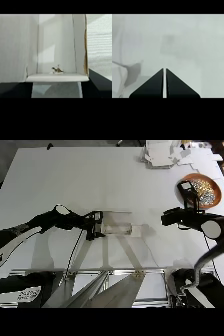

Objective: Fold the box and place the chain.

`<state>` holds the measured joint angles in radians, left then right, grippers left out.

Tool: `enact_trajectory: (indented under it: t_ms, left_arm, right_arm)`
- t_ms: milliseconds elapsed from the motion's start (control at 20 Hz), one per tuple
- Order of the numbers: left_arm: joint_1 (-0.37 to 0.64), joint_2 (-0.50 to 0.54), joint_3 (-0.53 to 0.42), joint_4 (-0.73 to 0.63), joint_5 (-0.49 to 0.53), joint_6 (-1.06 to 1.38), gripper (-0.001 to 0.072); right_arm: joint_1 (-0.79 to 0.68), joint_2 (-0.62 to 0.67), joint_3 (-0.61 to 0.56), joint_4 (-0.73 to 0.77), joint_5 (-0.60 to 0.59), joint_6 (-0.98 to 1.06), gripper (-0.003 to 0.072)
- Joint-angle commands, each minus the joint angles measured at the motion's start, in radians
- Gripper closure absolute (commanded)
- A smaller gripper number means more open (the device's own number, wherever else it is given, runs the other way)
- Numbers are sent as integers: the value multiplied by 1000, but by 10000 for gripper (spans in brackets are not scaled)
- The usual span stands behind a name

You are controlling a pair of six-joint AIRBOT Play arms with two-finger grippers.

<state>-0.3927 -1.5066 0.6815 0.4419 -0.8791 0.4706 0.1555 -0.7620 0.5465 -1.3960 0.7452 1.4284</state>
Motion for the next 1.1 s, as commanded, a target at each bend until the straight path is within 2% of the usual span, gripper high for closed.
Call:
enact_trajectory:
  t_ms: [0, 150, 450, 650, 1050]
  left_arm:
    - [0, 1, -1, 0, 0, 0, 505]
    - [0, 1, -1, 0, 0, 0, 505]
    - [0, 1, -1, 0, 0, 0, 505]
    - [0, 1, -1, 0, 0, 0, 505]
    - [0, 1, -1, 0, 0, 0, 505]
  right_arm:
    - [-63, -116, 0, 167, 16, 73, 646]
    - [-63, -227, 0, 396, 60, -95, 664]
    - [-63, -357, 0, 410, 106, -124, 664]
    - [-61, -421, 0, 524, 154, -180, 664]
    - [36, -483, 0, 575, 130, -206, 664]
